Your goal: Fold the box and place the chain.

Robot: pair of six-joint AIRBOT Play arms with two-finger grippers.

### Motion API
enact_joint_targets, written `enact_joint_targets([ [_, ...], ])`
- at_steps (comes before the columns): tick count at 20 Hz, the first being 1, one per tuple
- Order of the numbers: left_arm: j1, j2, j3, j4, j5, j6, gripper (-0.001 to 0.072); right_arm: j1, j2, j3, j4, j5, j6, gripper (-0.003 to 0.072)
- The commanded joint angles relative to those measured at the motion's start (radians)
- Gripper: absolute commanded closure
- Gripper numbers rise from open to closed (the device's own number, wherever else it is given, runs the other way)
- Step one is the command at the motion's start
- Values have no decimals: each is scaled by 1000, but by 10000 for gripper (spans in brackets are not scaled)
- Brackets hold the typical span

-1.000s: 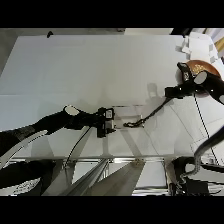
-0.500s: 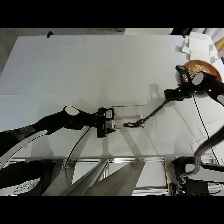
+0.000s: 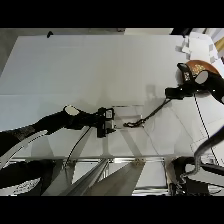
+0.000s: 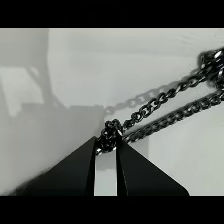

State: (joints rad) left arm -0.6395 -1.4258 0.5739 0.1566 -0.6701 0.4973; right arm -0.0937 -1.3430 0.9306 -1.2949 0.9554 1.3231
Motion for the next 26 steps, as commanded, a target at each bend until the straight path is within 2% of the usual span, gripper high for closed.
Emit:
enact_joint_targets([
  [1, 0, 0, 1, 0, 0, 0, 397, 1, 122, 1, 100, 99, -32, 673],
  [4, 0, 0, 1, 0, 0, 0, 397, 24, 250, 1, 182, 217, -75, 673],
  [8, 0, 0, 1, 0, 0, 0, 397, 146, 393, 1, 185, 321, -76, 673],
  [15, 0, 0, 1, 0, 0, 0, 397, 307, 549, 1, 180, 444, -75, 673],
  [18, 0, 0, 1, 0, 0, 0, 397, 313, 622, 1, 190, 457, -75, 673],
  [21, 0, 0, 1, 0, 0, 0, 397, 313, 687, 1, 283, 444, -85, 673],
  [24, 0, 0, 1, 0, 0, 0, 397, 357, 708, 1, 393, 435, -155, 673],
  [26, 0, 0, 1, 0, 0, 0, 397, 390, 707, 1, 400, 389, -195, 673],
])
